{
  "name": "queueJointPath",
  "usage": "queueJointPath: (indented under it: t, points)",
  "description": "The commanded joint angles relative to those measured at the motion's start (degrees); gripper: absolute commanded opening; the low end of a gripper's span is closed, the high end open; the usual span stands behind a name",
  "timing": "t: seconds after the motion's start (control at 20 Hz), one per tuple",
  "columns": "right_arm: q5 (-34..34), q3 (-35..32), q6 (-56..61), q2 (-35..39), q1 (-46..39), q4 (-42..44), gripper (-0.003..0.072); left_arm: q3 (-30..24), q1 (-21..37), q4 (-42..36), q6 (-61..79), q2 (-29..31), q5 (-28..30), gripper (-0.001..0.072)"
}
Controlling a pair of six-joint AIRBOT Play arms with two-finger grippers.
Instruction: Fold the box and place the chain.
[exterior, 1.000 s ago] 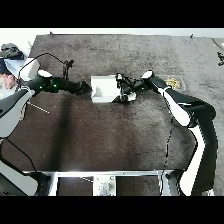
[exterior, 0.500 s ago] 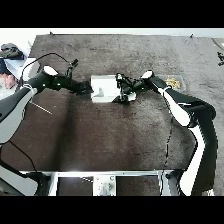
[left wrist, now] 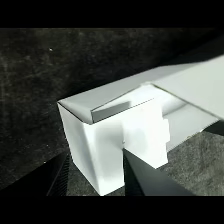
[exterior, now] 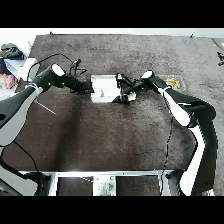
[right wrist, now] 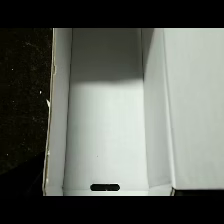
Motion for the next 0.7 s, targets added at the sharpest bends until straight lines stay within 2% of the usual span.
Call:
queueJointPath:
  t: [0.0,0.35,0.5,0.65]
  points:
    - [0.0,0.0,0.0,0.0,0.0,0.0,0.0433,0.1,-1.3,2.0,-3.1,-0.1,1.9,0.0364]
    - [0.0,0.0,0.0,0.0,0.0,0.0,0.0432,3.1,-4.2,9.5,-10.7,-0.8,1.5,0.0364]
    - [0.0,0.0,0.0,0.0,0.0,0.0,0.0433,4.8,-5.1,13.8,-16.1,-2.2,-1.7,0.0364]
    - [0.0,0.0,0.0,0.0,0.0,0.0,0.0433,6.9,-6.3,14.6,-16.6,-4.3,-3.9,0.0364]
